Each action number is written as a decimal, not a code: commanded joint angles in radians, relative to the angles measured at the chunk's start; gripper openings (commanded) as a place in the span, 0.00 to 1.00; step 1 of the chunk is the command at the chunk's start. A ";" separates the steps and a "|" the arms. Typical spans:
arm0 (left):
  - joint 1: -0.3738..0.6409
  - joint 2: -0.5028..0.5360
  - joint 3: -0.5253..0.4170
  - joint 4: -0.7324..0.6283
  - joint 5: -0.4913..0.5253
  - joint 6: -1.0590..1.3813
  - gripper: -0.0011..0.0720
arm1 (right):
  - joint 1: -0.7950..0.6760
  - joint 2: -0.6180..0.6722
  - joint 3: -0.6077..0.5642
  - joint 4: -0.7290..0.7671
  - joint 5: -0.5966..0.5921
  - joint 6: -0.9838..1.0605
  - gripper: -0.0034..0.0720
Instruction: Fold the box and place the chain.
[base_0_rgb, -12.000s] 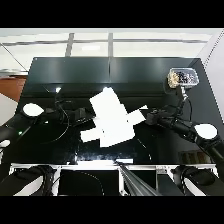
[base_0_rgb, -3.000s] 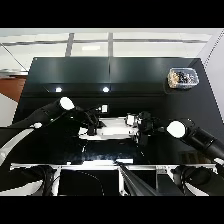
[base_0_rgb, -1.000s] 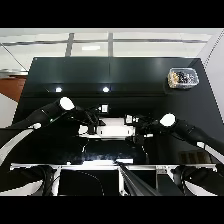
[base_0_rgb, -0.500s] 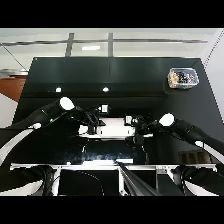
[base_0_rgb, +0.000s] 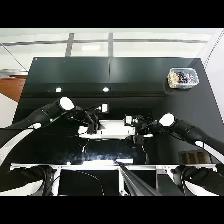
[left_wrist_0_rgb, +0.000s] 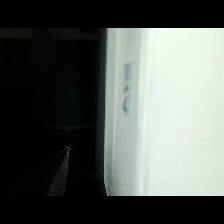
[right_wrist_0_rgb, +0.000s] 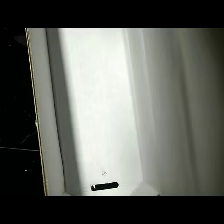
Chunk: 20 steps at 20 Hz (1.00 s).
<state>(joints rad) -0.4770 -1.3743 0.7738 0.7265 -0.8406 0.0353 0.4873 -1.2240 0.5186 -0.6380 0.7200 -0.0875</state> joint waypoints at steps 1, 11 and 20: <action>0.023 0.019 0.001 0.003 -0.005 -0.068 0.62 | 0.000 -0.001 0.000 -0.002 0.002 0.000 0.67; 0.161 0.303 0.001 0.272 -0.283 -0.497 0.51 | 0.000 -0.001 0.000 -0.002 0.002 0.000 0.67; 0.218 0.344 -0.095 0.249 -0.430 -0.913 0.06 | 0.000 -0.001 0.000 -0.002 0.017 0.001 0.67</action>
<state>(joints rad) -0.2684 -1.0370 0.7261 1.0508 -1.2472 -0.7815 0.4873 -1.2240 0.5186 -0.6399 0.7265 -0.0875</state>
